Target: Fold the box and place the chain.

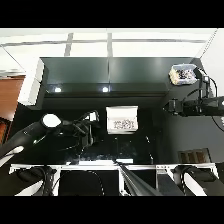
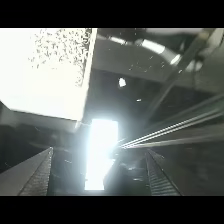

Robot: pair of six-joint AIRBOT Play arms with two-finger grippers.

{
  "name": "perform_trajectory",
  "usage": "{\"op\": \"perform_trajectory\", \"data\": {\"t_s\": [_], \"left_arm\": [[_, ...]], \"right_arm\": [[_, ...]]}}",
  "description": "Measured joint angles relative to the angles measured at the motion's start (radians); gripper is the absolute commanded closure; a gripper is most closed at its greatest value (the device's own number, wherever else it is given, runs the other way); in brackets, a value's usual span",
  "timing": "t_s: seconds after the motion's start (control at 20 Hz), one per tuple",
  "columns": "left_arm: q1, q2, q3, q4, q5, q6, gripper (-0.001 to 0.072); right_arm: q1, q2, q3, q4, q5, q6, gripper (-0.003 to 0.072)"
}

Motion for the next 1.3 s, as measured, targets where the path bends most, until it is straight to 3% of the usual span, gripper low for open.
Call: {"op": "perform_trajectory", "data": {"t_s": [0.35,1.3], "left_arm": [[0.029,-0.179,0.138,-0.033,-0.01,0.167,0.0],[-0.057,-0.279,0.254,-0.018,-0.011,0.181,0.0]], "right_arm": [[0.0,0.0,0.0,0.0,0.003,0.019,0.0321],[0.0,0.0,0.0,0.0,-0.007,0.023,0.0321]]}}
